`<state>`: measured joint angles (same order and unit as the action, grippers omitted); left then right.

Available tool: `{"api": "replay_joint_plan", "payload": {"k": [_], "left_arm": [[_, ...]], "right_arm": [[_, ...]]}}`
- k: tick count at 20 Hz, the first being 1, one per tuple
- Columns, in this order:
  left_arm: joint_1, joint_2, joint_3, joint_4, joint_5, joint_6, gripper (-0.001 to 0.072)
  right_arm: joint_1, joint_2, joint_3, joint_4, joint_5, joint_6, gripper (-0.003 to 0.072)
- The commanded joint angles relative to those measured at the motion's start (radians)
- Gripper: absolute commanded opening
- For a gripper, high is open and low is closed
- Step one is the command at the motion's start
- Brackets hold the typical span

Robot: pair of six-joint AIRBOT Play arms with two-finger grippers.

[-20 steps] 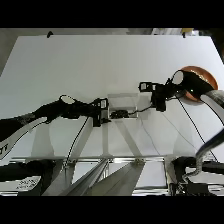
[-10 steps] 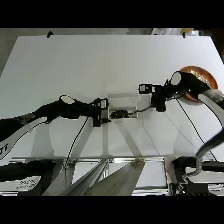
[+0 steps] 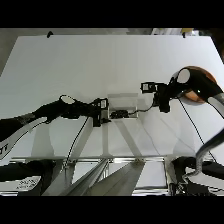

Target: Fold the box and place the chain.

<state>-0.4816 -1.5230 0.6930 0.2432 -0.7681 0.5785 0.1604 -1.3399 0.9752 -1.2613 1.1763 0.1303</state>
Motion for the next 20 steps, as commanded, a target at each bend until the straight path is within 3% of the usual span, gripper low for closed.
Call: {"api": "replay_joint_plan", "payload": {"k": [1, 6, 13, 20], "left_arm": [[0.0, 0.001, 0.0, 0.0, 0.0, 0.0, 0.0011], [0.0, 0.001, 0.0, 0.0, 0.0, 0.0, 0.0011], [0.0, 0.001, 0.0, 0.0, 0.0, 0.0, 0.0011], [0.0, 0.001, 0.0, 0.0, 0.001, 0.0, 0.0011]], "right_arm": [[0.01, 0.12, 0.001, 0.151, 0.077, 0.003, 0.0018], [0.133, 0.203, 0.001, 0.34, 0.082, 0.005, 0.0019], [0.29, 0.202, 0.001, 0.348, -0.146, 0.201, 0.0019], [0.308, 0.175, 0.001, 0.346, -0.159, 0.236, 0.002]]}}
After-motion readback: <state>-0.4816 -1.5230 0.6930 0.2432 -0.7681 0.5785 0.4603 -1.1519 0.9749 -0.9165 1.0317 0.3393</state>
